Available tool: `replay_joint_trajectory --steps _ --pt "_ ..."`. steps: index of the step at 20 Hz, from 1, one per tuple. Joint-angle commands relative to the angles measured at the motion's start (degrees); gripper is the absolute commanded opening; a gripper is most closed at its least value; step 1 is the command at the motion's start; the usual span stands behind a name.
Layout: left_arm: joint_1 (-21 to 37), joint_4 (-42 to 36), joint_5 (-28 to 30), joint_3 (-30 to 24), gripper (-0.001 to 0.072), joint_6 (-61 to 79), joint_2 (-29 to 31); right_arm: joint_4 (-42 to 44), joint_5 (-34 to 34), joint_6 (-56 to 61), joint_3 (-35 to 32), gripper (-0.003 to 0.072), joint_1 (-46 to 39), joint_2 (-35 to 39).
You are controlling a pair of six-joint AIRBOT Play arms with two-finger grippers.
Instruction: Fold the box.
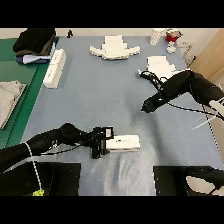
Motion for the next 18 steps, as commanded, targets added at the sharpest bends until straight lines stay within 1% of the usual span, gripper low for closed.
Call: replay_joint_trajectory --steps 1,4,13,15,16,18 --pt "-0.02 0.02 0.00 0.00 0.0465 0.02 -0.02 0.68 1.20 -0.22 0.52 0.0006 -0.44 -1.99" --pt "-0.02 0.02 0.02 0.00 0.0464 0.02 -0.02 0.68 0.83 5.99 0.52 0.0006 -0.42 -1.99" --pt "0.07 0.00 0.11 0.00 0.0465 -0.11 -0.02 0.63 0.76 5.95 0.50 0.0006 -0.42 -1.99" --pt "0.96 0.20 1.07 0.11 0.0465 -4.92 0.74 0.66 0.76 5.92 0.50 0.0006 -0.42 -1.99" --pt "2.29 1.62 0.92 0.22 0.0464 -8.76 1.92 0.63 0.76 5.95 0.50 0.0006 -0.42 -1.99" --pt "6.32 7.72 0.50 0.24 0.0464 -18.64 6.25 0.66 0.76 5.95 0.52 0.0006 -0.42 -1.99"
